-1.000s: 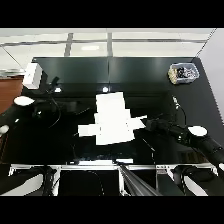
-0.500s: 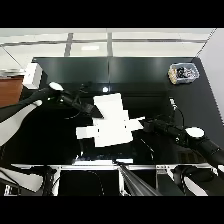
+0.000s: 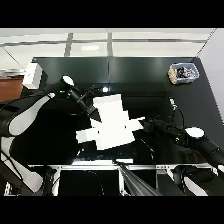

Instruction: Fold the box and place the chain.

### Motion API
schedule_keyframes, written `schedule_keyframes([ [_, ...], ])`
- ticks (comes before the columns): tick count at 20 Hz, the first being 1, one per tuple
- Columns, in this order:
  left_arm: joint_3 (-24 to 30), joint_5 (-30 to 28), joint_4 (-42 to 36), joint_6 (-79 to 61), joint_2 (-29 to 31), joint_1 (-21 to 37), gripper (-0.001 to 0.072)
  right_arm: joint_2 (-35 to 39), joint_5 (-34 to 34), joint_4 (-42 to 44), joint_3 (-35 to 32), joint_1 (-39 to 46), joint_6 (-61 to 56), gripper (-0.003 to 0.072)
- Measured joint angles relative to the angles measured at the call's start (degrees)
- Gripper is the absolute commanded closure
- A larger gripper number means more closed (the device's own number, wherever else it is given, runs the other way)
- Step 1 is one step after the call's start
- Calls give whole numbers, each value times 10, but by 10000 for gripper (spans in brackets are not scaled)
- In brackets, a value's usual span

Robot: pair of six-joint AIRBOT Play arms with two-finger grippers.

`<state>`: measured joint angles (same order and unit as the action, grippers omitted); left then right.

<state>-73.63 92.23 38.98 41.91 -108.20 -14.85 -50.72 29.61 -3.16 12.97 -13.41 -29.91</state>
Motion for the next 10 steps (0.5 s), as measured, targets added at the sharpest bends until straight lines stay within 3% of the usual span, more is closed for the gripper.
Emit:
schedule_keyframes([
  [1,-2,3,2,0,-4,0,682,0,0,0,0,0,-1,133],
  [2,-5,5,4,-1,-7,0,683,0,-1,0,0,0,-1,-33],
  [5,-15,12,8,-1,-7,2,686,3,26,-39,24,23,-1,-27],
  [10,6,-2,7,-24,64,-1,686,17,185,-273,160,101,0,-27],
])
